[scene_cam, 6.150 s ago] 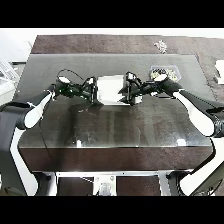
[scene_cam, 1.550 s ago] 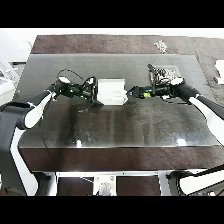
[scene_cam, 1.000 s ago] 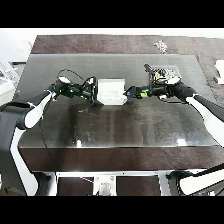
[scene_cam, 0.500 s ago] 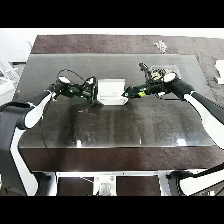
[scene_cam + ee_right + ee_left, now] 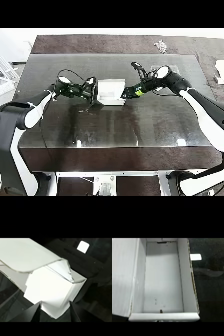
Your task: Fold the box and place the chain.
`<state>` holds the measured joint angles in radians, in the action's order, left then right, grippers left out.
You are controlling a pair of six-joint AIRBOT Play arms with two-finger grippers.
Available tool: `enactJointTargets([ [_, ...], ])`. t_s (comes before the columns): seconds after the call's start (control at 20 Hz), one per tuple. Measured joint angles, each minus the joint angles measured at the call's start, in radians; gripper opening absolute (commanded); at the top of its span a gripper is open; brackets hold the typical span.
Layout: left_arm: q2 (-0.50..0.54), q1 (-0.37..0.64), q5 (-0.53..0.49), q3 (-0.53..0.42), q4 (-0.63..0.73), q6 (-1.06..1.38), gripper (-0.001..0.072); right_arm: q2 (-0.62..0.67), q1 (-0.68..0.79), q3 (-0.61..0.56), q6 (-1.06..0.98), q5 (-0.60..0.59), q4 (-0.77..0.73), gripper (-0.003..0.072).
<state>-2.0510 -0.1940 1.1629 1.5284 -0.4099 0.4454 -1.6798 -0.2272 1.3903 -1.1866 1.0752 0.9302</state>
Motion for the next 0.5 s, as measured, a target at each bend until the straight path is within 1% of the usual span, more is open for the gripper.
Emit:
enactJointTargets([
  [0.3, 0.000, 0.000, 0.000, 0.000, -0.002, 0.000, 0.0485, -0.050, -0.046, 0.100, -0.071, 0.058, 0.110, 0.0419],
  [0.5, 0.000, -0.002, 0.000, 0.000, 0.001, 0.000, 0.0485, -0.069, -0.060, 0.131, -0.129, 0.077, 0.180, 0.0420],
])
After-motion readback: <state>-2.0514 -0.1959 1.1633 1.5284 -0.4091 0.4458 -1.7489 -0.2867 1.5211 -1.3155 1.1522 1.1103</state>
